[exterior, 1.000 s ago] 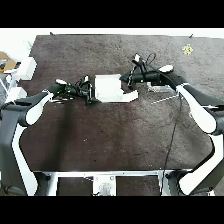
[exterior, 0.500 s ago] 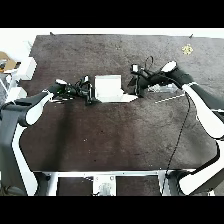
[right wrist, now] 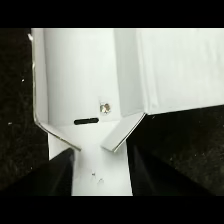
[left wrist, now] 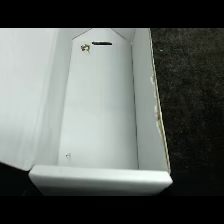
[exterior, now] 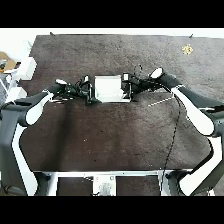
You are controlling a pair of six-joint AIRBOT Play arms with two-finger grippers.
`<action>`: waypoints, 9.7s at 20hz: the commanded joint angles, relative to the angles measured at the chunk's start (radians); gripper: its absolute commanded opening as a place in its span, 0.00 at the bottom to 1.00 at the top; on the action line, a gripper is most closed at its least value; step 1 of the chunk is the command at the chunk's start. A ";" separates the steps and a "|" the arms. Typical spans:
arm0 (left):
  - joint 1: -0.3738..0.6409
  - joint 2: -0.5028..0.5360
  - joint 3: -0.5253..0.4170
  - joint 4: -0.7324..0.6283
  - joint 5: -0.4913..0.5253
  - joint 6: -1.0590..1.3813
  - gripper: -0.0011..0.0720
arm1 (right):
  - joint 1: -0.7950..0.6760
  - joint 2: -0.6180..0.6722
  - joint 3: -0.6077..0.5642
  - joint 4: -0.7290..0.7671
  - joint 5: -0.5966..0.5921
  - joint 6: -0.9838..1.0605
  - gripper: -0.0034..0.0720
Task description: Fold the box and place the chain.
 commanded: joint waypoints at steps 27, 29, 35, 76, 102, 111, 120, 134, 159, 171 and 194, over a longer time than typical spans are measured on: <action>0.000 0.000 0.000 0.000 0.000 0.000 0.35 | 0.020 -0.069 0.000 0.214 0.051 -0.090 0.93; 0.000 0.000 0.000 0.000 0.000 0.000 0.35 | 0.019 -0.069 0.001 0.214 0.048 -0.090 0.94; 0.000 0.000 0.000 0.000 0.000 0.000 0.35 | 0.002 -0.064 0.003 0.206 0.064 -0.046 0.48; 0.000 0.000 0.000 0.000 0.000 0.000 0.35 | -0.135 0.028 -0.056 0.307 0.179 1.028 0.72; 0.000 0.000 0.000 0.000 0.000 0.000 0.35 | 0.101 0.027 0.063 -0.156 -0.014 1.354 0.63; 0.000 0.000 0.000 0.000 0.000 0.000 0.35 | 0.230 -0.109 0.329 -0.544 0.168 1.681 0.63; 0.000 0.000 0.000 0.000 0.000 0.000 0.35 | 0.270 -0.121 0.364 -0.836 0.252 2.026 0.62; 0.000 0.000 0.000 0.000 0.000 0.000 0.35 | 0.302 -0.141 0.364 -0.812 0.215 2.129 0.47; 0.000 0.000 0.000 0.000 0.000 0.000 0.35 | 0.312 -0.168 0.366 -0.833 0.211 2.196 0.44; 0.000 0.000 0.000 0.000 0.000 0.000 0.35 | 0.312 -0.152 0.368 -0.800 0.201 2.124 0.78; 0.000 0.000 0.000 0.000 0.000 0.000 0.35 | -0.074 0.094 0.353 -0.885 0.204 1.772 0.32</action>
